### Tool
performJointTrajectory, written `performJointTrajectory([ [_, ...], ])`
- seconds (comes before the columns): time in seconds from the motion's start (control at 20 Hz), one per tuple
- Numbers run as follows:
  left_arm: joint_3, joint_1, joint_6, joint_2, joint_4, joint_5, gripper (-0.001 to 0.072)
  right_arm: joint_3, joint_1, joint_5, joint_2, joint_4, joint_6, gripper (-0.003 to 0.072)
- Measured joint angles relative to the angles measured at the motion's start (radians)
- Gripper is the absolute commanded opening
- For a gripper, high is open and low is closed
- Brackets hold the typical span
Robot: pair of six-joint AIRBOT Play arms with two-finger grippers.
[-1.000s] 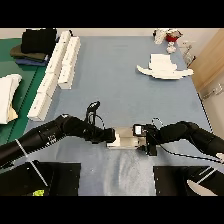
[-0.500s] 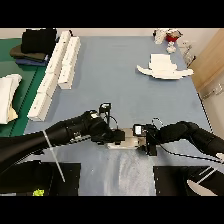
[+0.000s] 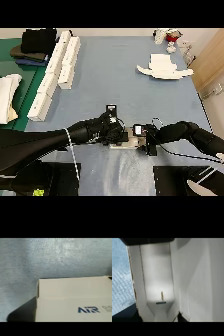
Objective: Fold the box.
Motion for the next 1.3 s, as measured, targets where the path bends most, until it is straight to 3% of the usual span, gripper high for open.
performJointTrajectory([
  [0.15,0.006,-0.003,-0.014,-0.013,0.014,-0.013,0.0014,0.0,0.0,0.0,0.001,-0.002,0.003,0.0463],
  [0.5,0.01,-0.005,-0.033,-0.019,0.02,-0.019,0.0019,0.0,0.0,0.0,0.001,-0.001,0.001,0.0463],
  [0.6,0.01,-0.005,-0.035,-0.02,0.019,-0.014,0.0483,0.0,0.0,0.0,0.001,-0.001,0.0,0.0463],
  [0.75,0.01,-0.006,-0.036,-0.02,0.019,-0.03,0.0486,0.0,0.0,0.0,0.001,0.0,-0.001,0.0463],
  [0.95,0.01,-0.005,-0.035,-0.02,0.024,-0.034,0.0427,0.0,0.0,0.0,0.001,0.0,-0.001,0.0463],
  [1.0,0.01,-0.005,-0.035,-0.02,0.026,-0.035,0.0214,0.0,0.0,0.0,0.001,0.0,-0.001,0.0464],
  [1.05,0.01,-0.005,-0.035,-0.02,0.026,-0.038,0.0068,0.0,0.0,0.0,0.001,0.0,-0.001,0.0463],
  [1.3,0.01,-0.005,-0.029,-0.02,0.03,-0.042,0.0047,0.0,0.0,0.0,0.001,0.0,0.0,0.0464],
])
